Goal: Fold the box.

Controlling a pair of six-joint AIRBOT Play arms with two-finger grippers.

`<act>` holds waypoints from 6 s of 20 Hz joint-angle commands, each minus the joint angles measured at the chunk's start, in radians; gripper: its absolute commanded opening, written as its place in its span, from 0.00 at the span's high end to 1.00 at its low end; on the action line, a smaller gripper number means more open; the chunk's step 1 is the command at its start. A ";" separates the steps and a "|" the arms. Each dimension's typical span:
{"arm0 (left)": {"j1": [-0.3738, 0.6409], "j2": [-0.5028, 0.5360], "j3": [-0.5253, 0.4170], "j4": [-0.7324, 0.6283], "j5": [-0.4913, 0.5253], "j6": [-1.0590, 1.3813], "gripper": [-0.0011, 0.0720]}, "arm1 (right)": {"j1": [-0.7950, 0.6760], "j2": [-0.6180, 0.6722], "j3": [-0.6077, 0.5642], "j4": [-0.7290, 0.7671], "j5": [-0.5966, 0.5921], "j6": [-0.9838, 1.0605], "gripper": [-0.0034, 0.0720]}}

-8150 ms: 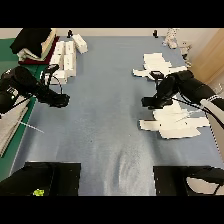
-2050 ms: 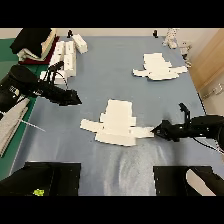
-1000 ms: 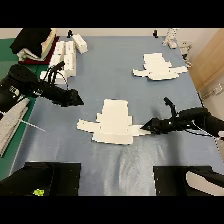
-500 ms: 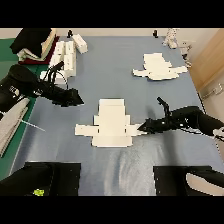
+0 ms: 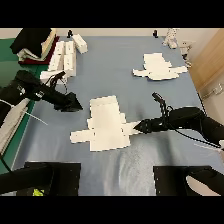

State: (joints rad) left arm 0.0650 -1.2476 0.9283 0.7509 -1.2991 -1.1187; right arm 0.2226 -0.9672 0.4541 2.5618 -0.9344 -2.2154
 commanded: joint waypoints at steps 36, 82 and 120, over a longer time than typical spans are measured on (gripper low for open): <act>-0.159 -0.440 0.158 -0.350 -0.212 0.698 0.97 | 0.016 0.032 0.026 -0.318 0.134 0.120 0.45; -0.734 0.316 -0.528 -0.544 0.748 1.641 0.97 | 0.016 -0.043 0.339 -0.797 0.200 0.891 0.17; -0.637 0.243 -0.515 -0.474 0.604 1.544 0.97 | 0.260 0.192 0.291 -0.763 -0.398 1.027 0.96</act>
State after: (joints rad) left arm -0.5720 -1.0042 0.4126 0.2771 -0.6968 0.4255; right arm 0.3744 -0.8658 0.7734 1.8061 -1.1957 -1.2823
